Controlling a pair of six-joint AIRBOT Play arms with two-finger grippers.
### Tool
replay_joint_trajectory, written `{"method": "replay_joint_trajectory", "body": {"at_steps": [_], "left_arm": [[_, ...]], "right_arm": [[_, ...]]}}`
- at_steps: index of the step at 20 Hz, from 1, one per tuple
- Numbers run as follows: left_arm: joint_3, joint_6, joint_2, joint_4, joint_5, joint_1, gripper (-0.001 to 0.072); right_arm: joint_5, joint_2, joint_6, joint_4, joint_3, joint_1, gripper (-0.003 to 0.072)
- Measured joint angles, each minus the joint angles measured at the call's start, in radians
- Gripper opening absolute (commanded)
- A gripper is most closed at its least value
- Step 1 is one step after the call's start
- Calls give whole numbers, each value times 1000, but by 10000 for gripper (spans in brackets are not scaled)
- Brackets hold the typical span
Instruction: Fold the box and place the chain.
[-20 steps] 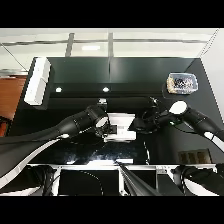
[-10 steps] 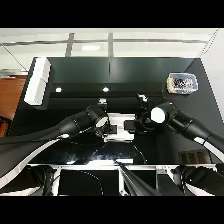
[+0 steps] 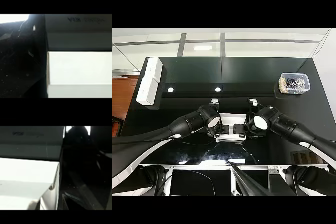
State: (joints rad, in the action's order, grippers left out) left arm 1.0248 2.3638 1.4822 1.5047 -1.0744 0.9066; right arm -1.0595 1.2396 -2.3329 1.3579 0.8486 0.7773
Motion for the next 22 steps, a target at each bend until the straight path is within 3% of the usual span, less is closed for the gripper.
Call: {"method": "replay_joint_trajectory", "body": {"at_steps": [1,17,18,19,20,22], "left_arm": [[0,0,0,0,0,0,25],[0,0,0,2,0,0,25],[0,0,0,2,0,0,25],[0,0,0,2,1,0,25],[0,0,0,2,1,0,25],[0,0,0,2,1,0,25]], "right_arm": [[-2,8,-14,16,10,6,231],[-55,105,-70,89,60,36,221],[-55,107,-70,89,61,36,129],[-52,109,-71,85,61,36,128],[-50,111,-70,83,61,36,45],[-50,114,-69,82,61,36,12]]}}
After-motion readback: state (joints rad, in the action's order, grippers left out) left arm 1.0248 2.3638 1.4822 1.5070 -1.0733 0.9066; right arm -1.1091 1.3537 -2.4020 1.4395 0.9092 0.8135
